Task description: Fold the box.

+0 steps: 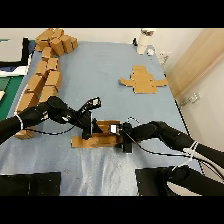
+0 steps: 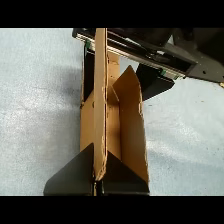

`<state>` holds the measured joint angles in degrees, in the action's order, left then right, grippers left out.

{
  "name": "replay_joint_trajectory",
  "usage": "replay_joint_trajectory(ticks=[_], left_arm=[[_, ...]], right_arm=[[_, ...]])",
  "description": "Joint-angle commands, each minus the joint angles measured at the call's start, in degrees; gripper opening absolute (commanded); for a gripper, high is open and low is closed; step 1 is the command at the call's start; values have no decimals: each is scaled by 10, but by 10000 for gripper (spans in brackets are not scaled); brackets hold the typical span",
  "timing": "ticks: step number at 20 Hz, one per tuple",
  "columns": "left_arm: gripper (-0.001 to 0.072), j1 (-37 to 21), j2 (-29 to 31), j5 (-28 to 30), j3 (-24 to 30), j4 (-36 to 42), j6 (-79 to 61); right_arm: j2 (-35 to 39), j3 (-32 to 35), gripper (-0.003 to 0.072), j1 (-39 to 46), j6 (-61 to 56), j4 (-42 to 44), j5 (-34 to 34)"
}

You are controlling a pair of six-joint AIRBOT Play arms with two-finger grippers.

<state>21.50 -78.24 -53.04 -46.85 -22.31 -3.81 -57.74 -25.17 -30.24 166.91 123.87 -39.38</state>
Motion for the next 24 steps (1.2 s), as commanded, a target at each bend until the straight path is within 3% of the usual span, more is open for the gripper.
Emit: replay_joint_trajectory(ticks=[1, 19, 24], left_arm=[[13, 0, 0, 0, 0, 0, 0], [13, 0, 0, 7, 0, 0, 0], [13, 0, 0, -4, 0, 40, 3]], right_arm=[[-2, 0, 557, -2, 0, 2, -2], [-2, 0, 553, -2, -24, -7, -6], [-2, 0, 554, -2, -24, -7, -5]])
